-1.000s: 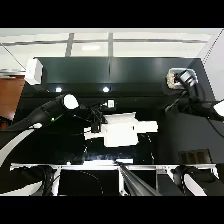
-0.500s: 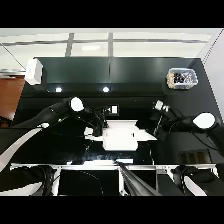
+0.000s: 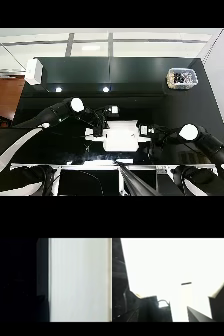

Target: Fold the box and place the chain.

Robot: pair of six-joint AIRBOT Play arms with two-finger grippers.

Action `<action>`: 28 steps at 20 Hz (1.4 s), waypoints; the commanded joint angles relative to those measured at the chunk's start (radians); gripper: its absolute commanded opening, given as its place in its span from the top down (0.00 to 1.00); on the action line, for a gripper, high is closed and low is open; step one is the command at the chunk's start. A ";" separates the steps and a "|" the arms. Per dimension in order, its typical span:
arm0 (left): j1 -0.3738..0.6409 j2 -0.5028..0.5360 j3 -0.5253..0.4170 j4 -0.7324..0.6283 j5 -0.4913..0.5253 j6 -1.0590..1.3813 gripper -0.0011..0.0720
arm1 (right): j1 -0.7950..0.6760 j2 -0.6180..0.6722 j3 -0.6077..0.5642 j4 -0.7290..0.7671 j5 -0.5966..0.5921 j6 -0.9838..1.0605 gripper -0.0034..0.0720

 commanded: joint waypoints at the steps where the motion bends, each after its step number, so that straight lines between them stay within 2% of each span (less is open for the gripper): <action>1: 0.000 -0.001 0.000 0.004 0.000 0.001 0.94 | 0.067 -0.005 -0.006 0.025 -0.030 -0.007 0.02; 4: 0.000 -0.001 0.000 0.004 0.000 0.001 0.94 | 0.129 -0.006 -0.006 0.040 -0.111 -0.024 0.02; 8: 0.000 -0.001 0.000 0.004 0.000 0.001 0.94 | 0.195 -0.019 -0.006 0.041 -0.139 -0.025 0.02; 16: 0.000 -0.001 0.000 0.003 -0.001 0.000 0.94 | 0.209 -0.043 0.008 0.044 -0.217 0.023 0.02; 19: 0.000 -0.001 0.000 0.003 0.000 0.000 0.94 | 0.169 -0.020 0.061 -0.006 -0.214 0.181 0.02; 23: 0.000 -0.001 0.000 0.003 0.000 0.001 0.94 | 0.114 0.018 0.110 -0.012 -0.218 0.183 0.02; 28: 0.000 -0.001 0.000 0.003 -0.001 0.000 0.94 | 0.058 0.018 0.111 -0.010 -0.217 0.169 0.02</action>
